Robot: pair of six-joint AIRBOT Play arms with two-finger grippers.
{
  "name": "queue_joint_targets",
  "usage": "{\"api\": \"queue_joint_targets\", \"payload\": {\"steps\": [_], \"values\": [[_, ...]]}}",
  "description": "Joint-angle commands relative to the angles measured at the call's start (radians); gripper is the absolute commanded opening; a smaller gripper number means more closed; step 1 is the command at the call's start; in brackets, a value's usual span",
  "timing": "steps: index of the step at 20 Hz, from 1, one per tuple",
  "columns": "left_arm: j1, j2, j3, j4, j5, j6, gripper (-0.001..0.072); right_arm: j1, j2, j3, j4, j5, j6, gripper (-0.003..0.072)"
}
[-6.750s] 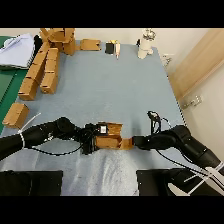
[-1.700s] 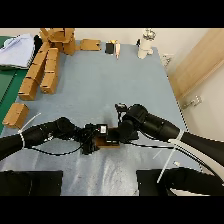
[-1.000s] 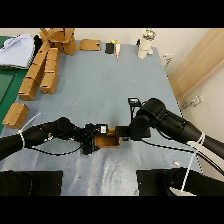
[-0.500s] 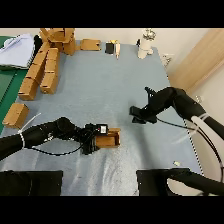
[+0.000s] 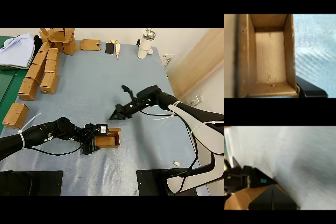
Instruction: Fold the box.
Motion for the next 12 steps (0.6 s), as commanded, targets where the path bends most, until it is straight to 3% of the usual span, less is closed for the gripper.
{"api": "queue_joint_targets", "payload": {"steps": [1, 5, 12], "values": [[0.0, 0.001, 0.001, 0.0, 0.0, 0.0, 0.0609, 0.116, 0.033, 0.033, 0.008, -0.041, -0.18, 0.0002], [0.0, 0.001, 0.001, 0.0, 0.0, 0.0, 0.061, 0.163, 0.149, -0.021, -0.024, -0.014, -0.233, 0.0003], [0.0, 0.001, 0.001, 0.0, 0.0, 0.0, 0.0609, 0.22, 0.38, -0.26, -0.042, 0.117, -0.311, 0.0003]]}}
